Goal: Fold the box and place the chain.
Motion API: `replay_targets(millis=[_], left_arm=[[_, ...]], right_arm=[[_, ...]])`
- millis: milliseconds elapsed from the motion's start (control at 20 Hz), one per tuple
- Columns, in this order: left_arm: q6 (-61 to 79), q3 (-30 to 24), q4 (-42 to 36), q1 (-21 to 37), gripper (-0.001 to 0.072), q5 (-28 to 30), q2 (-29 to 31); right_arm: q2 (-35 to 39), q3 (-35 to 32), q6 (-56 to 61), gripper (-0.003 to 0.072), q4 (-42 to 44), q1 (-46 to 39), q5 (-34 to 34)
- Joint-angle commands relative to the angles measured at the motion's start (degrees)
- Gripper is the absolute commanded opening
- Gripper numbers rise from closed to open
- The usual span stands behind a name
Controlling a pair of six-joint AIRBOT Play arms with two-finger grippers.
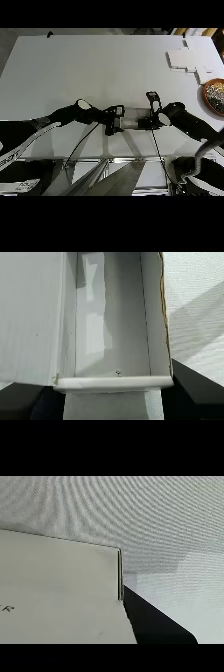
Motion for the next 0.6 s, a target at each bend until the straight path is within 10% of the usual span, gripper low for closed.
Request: replay_targets(millis=[0,150,350,550], left_arm=[[0.0,0.0,0.0,0.0,0.0312,0.0,0.0],[0.0,0.0,0.0,0.0,0.0312,0.0,0.0],[-0.1,0.0,0.0,0.0,0.0312,0.0,0.0],[0.0,0.0,0.0,0.0,0.0312,0.0,0.0]], right_arm=[[0.0,0.0,0.0,0.0184,-0.2,0.0,-0.3],[0.0,0.0,-0.1,0.0028,0.2,0.0,0.0],[0.0,-0.7,-0.7,0.0018,0.3,0.0,0.6],[2.2,-0.7,-6.3,0.0314,0.1,0.0,2.4]])
